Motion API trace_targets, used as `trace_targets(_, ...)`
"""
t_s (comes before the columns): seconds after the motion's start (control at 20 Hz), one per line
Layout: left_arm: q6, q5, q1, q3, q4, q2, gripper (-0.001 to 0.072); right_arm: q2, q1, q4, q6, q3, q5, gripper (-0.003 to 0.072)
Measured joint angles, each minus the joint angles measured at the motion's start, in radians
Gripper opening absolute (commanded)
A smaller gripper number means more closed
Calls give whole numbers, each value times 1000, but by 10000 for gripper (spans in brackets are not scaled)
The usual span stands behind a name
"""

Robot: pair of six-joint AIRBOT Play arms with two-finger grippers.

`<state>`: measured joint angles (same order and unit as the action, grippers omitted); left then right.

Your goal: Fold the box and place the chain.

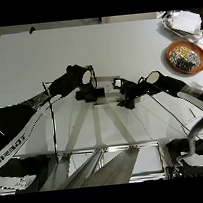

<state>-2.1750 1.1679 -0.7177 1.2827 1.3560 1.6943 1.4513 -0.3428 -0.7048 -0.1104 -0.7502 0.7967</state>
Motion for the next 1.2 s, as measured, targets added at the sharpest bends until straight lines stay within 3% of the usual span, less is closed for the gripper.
trace_targets(0.05,-4,-11,-4,-1,-7,10,189,0,0,-2,0,0,0,300)
trace_targets(0.2,-17,-20,-10,-1,-16,11,197,0,0,-2,0,0,-1,300)
trace_targets(0.3,-20,-13,-11,-1,-11,13,6,0,0,0,-1,0,-1,300)
trace_targets(0.55,-24,5,-12,0,-9,15,4,0,0,0,-1,0,-1,300)
trace_targets(0.6,-25,6,-12,0,-10,15,35,0,0,0,-1,0,-1,300)
trace_targets(0.65,-25,10,-12,0,-13,16,116,0,0,0,-1,0,-1,300)
trace_targets(0.7,-25,16,-11,0,-21,15,243,0,0,0,-1,0,-1,300)
trace_targets(0.75,-24,16,-10,-1,-34,12,307,0,0,1,-1,0,-1,300)
trace_targets(1.0,-8,53,43,-1,-27,-53,337,0,-1,4,2,0,-2,300)
trace_targets(1.2,150,93,123,-1,-20,-150,529,0,-1,3,2,0,-2,300)
